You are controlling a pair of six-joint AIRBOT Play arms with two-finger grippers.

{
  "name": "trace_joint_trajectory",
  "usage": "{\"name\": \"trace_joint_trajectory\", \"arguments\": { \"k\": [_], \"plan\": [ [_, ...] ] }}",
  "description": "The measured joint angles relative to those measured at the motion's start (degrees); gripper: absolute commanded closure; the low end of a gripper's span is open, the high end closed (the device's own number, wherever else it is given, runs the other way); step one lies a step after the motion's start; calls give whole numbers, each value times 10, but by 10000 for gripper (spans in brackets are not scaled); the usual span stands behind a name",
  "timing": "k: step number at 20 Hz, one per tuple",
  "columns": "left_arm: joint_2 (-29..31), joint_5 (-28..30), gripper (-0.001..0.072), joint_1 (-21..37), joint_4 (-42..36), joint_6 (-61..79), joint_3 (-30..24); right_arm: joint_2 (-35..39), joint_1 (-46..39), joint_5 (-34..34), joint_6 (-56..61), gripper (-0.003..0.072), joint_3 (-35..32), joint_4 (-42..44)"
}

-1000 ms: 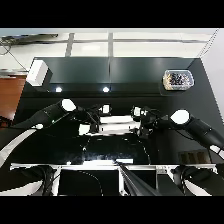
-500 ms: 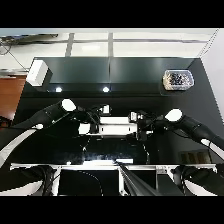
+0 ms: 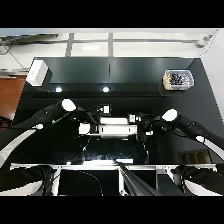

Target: Fold the box and place the chain.

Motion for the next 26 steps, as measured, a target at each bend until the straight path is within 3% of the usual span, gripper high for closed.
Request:
{"name": "trace_joint_trajectory", "arguments": {
  "k": [14,15,16,20,22,26],
  "plan": [
    [0,0,683,0,0,0,0,-5,21,-23,50,23,0,-53],
    [0,0,683,0,0,0,0,-6,21,-23,50,71,0,-54],
    [0,0,683,0,0,0,0,-6,22,-24,50,199,0,-56],
    [0,-1,673,0,0,1,0,-6,22,-25,52,201,0,-59],
    [1,0,357,0,-1,-1,0,-6,22,-26,52,201,0,-60],
    [20,-6,281,5,39,-46,16,-6,22,-26,52,201,0,-61]
  ]
}}
